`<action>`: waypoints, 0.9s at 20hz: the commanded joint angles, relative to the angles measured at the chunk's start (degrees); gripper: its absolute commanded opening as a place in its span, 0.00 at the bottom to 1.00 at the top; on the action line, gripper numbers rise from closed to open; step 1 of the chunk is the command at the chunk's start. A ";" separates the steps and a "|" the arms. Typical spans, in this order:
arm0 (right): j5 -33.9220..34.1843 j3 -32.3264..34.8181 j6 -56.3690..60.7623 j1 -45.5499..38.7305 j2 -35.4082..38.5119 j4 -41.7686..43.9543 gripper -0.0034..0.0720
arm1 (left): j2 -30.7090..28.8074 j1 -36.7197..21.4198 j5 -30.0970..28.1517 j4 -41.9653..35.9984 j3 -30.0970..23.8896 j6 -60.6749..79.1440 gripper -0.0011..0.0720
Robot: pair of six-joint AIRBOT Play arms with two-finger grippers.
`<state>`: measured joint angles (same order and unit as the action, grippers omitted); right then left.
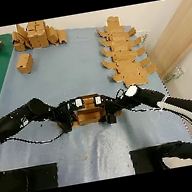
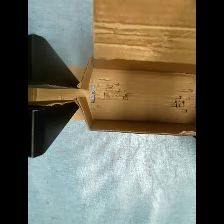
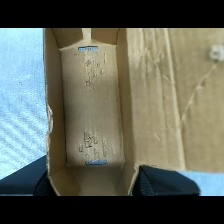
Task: Fold the box.
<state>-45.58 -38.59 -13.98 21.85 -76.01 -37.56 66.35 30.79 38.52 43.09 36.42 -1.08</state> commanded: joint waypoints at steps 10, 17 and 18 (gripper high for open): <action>-0.02 -0.02 0.00 0.02 -0.04 0.02 0.82 | -0.02 4.50 -4.20 1.14 0.07 0.22 0.03; -0.02 -0.02 0.02 0.02 -0.04 0.02 0.82 | 0.02 6.01 -6.67 1.09 0.04 0.15 0.03; -0.02 -0.02 0.00 0.02 -0.04 0.02 0.82 | 0.02 5.99 -6.69 1.09 0.04 0.13 0.03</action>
